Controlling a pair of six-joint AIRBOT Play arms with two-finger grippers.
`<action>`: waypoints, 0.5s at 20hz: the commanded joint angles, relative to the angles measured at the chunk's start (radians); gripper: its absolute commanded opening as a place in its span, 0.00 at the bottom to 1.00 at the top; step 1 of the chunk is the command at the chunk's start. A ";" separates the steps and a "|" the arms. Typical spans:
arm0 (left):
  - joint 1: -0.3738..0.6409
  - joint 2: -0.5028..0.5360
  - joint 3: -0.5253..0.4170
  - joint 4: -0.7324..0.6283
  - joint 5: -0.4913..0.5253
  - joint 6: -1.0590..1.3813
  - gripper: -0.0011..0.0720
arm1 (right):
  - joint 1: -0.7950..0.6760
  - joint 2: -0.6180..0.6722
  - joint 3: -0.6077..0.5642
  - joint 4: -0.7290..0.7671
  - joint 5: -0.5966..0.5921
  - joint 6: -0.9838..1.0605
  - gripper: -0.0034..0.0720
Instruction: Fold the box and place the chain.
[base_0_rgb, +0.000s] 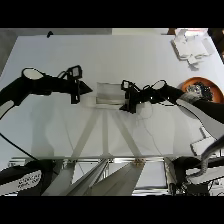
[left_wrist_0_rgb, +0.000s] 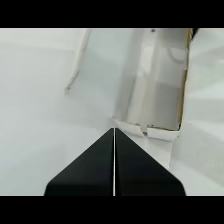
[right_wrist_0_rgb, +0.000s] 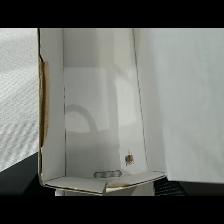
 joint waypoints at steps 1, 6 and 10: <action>0.105 0.079 0.000 0.004 -0.017 -0.262 0.03 | 0.000 0.000 0.000 0.000 0.000 0.000 0.72; 0.200 0.081 -0.034 0.252 0.067 -0.941 0.03 | 0.000 0.000 0.000 0.000 0.000 0.000 0.72; 0.182 0.020 -0.109 0.281 0.062 -1.146 0.03 | 0.000 0.000 0.000 0.000 0.000 0.000 0.72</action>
